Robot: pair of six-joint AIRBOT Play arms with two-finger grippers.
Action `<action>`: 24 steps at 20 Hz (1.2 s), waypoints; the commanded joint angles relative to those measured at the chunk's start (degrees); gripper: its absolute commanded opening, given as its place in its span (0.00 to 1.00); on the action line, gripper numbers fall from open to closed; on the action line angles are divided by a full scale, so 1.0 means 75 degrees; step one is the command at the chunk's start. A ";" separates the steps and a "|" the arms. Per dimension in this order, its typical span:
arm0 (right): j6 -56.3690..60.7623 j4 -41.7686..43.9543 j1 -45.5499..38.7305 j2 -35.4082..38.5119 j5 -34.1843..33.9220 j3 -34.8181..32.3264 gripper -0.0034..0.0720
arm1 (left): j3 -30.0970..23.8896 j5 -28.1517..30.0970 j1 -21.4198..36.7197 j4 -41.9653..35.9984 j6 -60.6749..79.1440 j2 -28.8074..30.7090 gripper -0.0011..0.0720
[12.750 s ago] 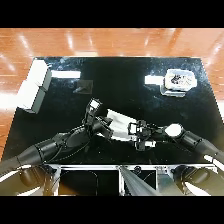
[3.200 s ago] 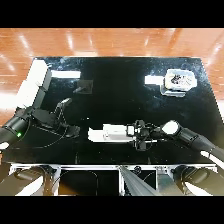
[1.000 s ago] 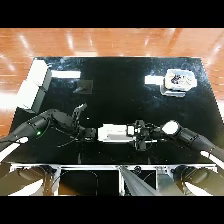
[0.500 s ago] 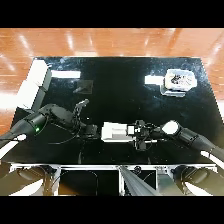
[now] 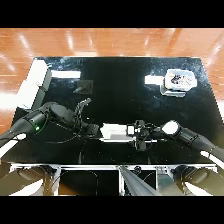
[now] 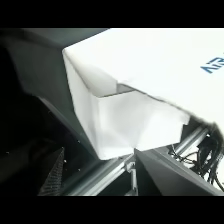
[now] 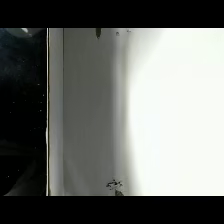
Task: Fold the box and place the chain.
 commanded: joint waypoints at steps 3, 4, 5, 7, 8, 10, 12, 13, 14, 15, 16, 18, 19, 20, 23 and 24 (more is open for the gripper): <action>0.0000 0.0006 0.0003 0.0000 0.0012 0.0006 0.77 | 0.0058 -0.0050 -0.0003 0.0000 0.0032 0.0003 0.76; 0.0000 0.0006 0.0003 0.0000 0.0012 0.0006 0.77 | 0.0058 -0.0146 -0.0038 -0.0029 0.0035 0.0003 0.76; 0.0000 0.0003 0.0003 0.0000 0.0012 0.0006 0.77 | 0.0055 -0.0251 -0.0087 -0.0029 0.0035 0.0003 0.76; 0.0003 0.0006 0.0003 0.0000 0.0012 0.0006 0.77 | 0.0055 -0.0504 -0.0341 -0.0020 0.0035 -0.0003 0.76; 0.0003 0.0006 0.0003 0.0000 0.0012 0.0006 0.77 | 0.0055 -0.0705 -0.0513 0.0003 0.0032 -0.0003 0.77; 0.0003 0.0006 0.0003 0.0000 0.0012 0.0006 0.77 | 0.0058 -0.1148 -0.0883 0.0044 0.0032 -0.0003 0.87; 0.0003 0.0006 0.0003 0.0000 0.0012 0.0006 0.77 | 0.0058 -0.1533 -0.1137 0.0041 -0.0012 0.0000 0.87; 0.0003 0.0006 0.0003 0.0000 0.0012 0.0006 0.77 | 0.0058 -0.1658 -0.1204 0.0044 -0.0093 0.0000 0.87; 0.0003 0.0006 0.0003 0.0000 0.0012 0.0006 0.77 | 0.0058 -0.1728 -0.1241 0.0093 -0.0181 0.0000 0.87; 0.0003 0.0006 0.0003 0.0000 0.0012 0.0006 0.77 | 0.0058 -0.1784 -0.1256 0.0248 -0.0393 0.0000 0.87; 0.0003 0.0006 0.0003 0.0000 0.0012 0.0006 0.77 | 0.0058 -0.1862 -0.1285 0.0417 -0.0635 0.0006 0.87; 0.0003 0.0006 0.0003 0.0000 0.0009 0.0006 0.77 | 0.0058 -0.2098 -0.1425 0.0568 -0.0752 0.0017 0.87; 0.0003 0.0006 0.0003 0.0003 0.0009 0.0006 0.77 | 0.0058 -0.2171 -0.1513 0.0729 -0.0755 0.0035 0.87; 0.0003 0.0006 0.0003 0.0000 0.0009 0.0006 0.77 | 0.0055 -0.2162 -0.1556 0.0938 -0.0761 0.0058 0.87; 0.0003 0.0006 0.0003 0.0000 0.0009 0.0006 0.77 | 0.0058 -0.2025 -0.1527 0.1247 -0.0778 0.0172 0.87; 0.0003 0.0006 0.0003 0.0000 0.0009 0.0006 0.77 | 0.0055 -0.2025 -0.1495 0.1300 -0.0772 0.0262 0.87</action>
